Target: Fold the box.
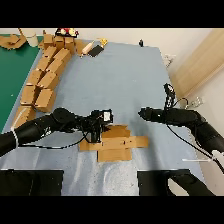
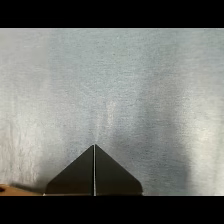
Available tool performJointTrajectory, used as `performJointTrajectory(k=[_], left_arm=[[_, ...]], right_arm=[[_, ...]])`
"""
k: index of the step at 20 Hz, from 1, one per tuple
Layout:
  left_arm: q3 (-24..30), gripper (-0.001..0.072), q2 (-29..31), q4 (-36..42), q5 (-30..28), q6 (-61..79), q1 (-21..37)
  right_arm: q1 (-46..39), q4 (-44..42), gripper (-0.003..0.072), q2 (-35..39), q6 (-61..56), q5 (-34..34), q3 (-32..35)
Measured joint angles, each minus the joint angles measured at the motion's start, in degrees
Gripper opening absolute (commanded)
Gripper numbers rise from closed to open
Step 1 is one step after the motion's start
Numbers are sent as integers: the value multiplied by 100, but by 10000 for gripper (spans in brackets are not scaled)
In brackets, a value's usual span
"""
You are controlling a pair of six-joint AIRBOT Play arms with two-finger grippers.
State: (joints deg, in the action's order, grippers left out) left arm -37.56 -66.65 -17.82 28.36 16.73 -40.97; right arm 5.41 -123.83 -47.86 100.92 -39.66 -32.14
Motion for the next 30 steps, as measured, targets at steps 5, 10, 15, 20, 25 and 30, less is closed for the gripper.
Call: performJointTrajectory(k=[5,10,15,20,25,30], left_arm=[[85,9,-98,-28,-105,66,-37],[216,9,-122,24,-168,63,-133],[260,9,-118,31,-42,-155,-177],[282,10,-83,7,304,-389,-188],[282,11,-72,0,339,-455,-192],[282,11,-70,0,369,-476,-192]], right_arm=[[2,-17,13,0,0,11,0],[2,-24,13,0,0,13,0],[2,-39,13,0,0,13,0],[0,-44,13,0,0,13,0],[2,-46,4,0,0,11,0],[2,-44,3,0,2,7,0]])
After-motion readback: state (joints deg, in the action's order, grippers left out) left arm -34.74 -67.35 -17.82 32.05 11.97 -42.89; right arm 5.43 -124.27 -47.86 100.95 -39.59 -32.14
